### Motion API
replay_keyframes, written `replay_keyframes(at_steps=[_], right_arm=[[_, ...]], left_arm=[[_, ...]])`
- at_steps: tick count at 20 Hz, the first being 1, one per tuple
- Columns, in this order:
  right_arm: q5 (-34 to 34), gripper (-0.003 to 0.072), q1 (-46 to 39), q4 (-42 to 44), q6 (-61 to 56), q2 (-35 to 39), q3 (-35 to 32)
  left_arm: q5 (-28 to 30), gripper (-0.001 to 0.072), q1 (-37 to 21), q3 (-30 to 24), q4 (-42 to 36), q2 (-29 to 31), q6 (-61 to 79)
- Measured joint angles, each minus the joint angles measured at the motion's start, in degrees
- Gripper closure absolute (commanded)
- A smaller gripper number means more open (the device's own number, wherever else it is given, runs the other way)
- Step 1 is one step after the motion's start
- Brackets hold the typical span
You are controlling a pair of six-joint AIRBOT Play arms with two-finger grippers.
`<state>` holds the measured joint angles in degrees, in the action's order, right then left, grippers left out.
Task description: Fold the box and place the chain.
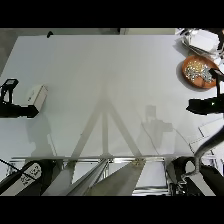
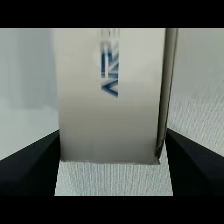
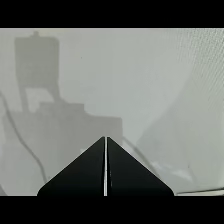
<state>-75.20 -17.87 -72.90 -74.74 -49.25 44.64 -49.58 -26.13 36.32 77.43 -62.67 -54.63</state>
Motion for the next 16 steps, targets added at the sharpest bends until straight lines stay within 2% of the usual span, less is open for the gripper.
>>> replay_keyframes(at_steps=[3,9,16], right_arm=[[0.02,0.0669,0.00,0.02,0.00,0.00,0.00],[0.00,0.0669,0.00,0.02,0.00,0.00,0.00],[0.00,0.0669,0.00,0.02,0.00,-0.02,0.00]], left_arm=[[-0.59,0.0013,-0.13,-0.04,0.61,1.07,0.04],[-0.17,0.0012,0.02,-0.04,0.66,6.99,0.48],[0.50,0.0006,2.73,-0.04,0.46,8.63,0.63]])
